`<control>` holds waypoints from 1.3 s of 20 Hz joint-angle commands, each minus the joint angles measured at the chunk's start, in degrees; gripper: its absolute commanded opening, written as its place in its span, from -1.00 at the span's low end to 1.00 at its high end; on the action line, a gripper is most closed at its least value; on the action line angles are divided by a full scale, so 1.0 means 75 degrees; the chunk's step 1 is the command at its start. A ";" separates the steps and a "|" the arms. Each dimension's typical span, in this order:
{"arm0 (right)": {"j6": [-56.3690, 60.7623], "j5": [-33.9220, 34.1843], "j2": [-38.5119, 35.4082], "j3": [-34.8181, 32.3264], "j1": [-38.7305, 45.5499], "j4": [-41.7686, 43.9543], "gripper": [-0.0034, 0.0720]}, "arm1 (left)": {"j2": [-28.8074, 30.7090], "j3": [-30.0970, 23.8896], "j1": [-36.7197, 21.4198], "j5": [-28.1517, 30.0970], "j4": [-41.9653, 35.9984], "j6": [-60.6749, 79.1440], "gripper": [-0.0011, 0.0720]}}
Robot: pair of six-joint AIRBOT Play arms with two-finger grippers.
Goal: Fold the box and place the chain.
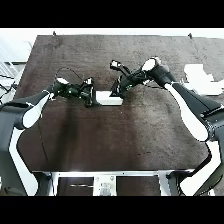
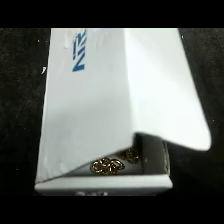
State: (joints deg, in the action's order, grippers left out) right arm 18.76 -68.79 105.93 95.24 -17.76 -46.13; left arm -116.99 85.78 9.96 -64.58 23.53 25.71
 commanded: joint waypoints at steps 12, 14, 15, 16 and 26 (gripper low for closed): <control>0.0096 0.0277 0.0020 0.0172 -0.0020 0.0003 -0.19 | 0.0003 0.0003 0.0000 0.0003 0.0003 0.0003 0.32; 0.0245 0.0286 0.0044 0.0172 -0.0050 -0.0003 -0.19 | 0.0003 0.0003 0.0000 0.0003 0.0003 0.0003 0.32; 0.0239 0.0286 0.0044 0.0163 -0.0061 -0.0003 -0.19 | 0.0003 0.0006 0.0000 0.0003 0.0003 0.0003 0.32; 0.0239 0.0291 0.0044 0.0152 -0.0076 -0.0003 -0.19 | 0.0003 0.0006 0.0000 0.0003 0.0003 0.0003 0.32; 0.0239 0.0918 0.0032 -0.0157 -0.0114 0.0003 -0.22 | 0.0003 0.0006 0.0000 0.0003 0.0003 0.0003 0.32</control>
